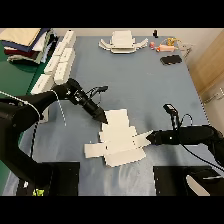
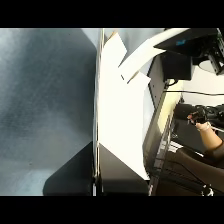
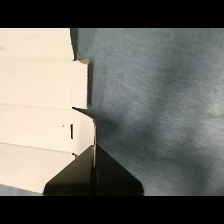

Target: Fold the box.

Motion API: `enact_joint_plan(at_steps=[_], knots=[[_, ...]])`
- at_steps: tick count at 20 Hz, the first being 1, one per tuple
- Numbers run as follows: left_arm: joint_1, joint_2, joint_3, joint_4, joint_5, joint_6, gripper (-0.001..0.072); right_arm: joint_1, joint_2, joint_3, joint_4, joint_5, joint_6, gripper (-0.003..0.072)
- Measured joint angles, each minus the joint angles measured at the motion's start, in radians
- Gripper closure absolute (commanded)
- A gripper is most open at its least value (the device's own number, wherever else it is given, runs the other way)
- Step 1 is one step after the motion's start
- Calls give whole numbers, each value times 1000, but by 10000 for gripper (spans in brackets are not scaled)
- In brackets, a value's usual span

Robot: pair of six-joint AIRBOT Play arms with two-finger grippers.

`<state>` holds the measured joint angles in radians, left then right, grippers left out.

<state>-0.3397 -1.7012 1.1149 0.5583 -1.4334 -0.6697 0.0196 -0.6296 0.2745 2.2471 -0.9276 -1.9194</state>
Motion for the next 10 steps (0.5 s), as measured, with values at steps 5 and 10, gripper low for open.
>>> enact_joint_plan(at_steps=[5, 10], knots=[[-6, 0, 0, -1, -24, 24, 695, 0, 0, 0, 0, 0, 0, 684], [-7, 0, 0, 4, -36, 27, 244, 0, 0, 0, -2, 7, 0, 684]])
